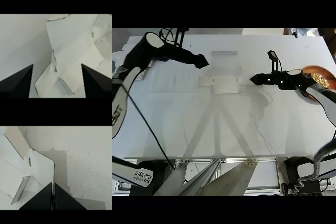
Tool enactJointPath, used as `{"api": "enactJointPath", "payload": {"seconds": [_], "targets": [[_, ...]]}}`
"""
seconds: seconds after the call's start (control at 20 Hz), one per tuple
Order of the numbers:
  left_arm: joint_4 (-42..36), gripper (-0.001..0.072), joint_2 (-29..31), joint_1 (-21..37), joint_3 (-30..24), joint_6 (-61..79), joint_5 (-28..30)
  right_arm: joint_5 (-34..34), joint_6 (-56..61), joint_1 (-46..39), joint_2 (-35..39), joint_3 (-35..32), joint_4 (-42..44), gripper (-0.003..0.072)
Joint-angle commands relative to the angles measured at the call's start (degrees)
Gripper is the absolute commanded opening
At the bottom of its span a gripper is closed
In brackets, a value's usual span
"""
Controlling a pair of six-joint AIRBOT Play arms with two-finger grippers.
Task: Fold the box and place the chain.
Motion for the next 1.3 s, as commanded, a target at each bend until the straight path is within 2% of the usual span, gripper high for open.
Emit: {"api": "enactJointPath", "payload": {"seconds": [0.0,0.3,0.55,0.75,1.05,1.1,1.15,1.2,1.25], "targets": [[-6.25,0.0667,-6.03,0.13,3.56,3.67,1.90,0.02,0.02,0.07,-0.02,-0.02,0.02,0.0013],[-6.05,0.0667,-9.27,-1.60,3.58,4.83,6.64,0.02,0.02,0.07,-0.02,-0.02,0.02,0.0013],[-6.14,0.0664,-9.77,-4.92,3.58,8.39,5.99,0.02,0.02,0.07,-0.02,-0.02,0.02,0.0013],[-5.01,0.0631,-9.88,-6.60,3.58,13.92,6.45,0.02,0.02,0.07,-0.02,-0.02,0.02,0.0013],[4.07,0.0389,-9.90,-6.95,3.56,15.52,6.62,0.02,0.02,0.07,-0.02,-0.02,0.02,0.0013],[4.66,0.0389,-9.90,-6.95,3.56,16.50,6.60,0.02,0.02,0.07,-0.02,0.00,0.02,0.0013],[4.59,0.0328,-9.90,-6.95,3.58,17.68,6.62,0.02,0.02,0.07,-0.02,-0.02,0.02,0.0013],[4.55,0.0177,-9.90,-6.95,3.56,19.45,6.60,0.02,0.02,0.07,-0.02,-0.02,0.02,0.0013],[4.55,0.0057,-9.90,-6.95,3.56,20.72,6.54,0.02,0.02,0.07,-0.02,-0.02,0.02,0.0013]]}}
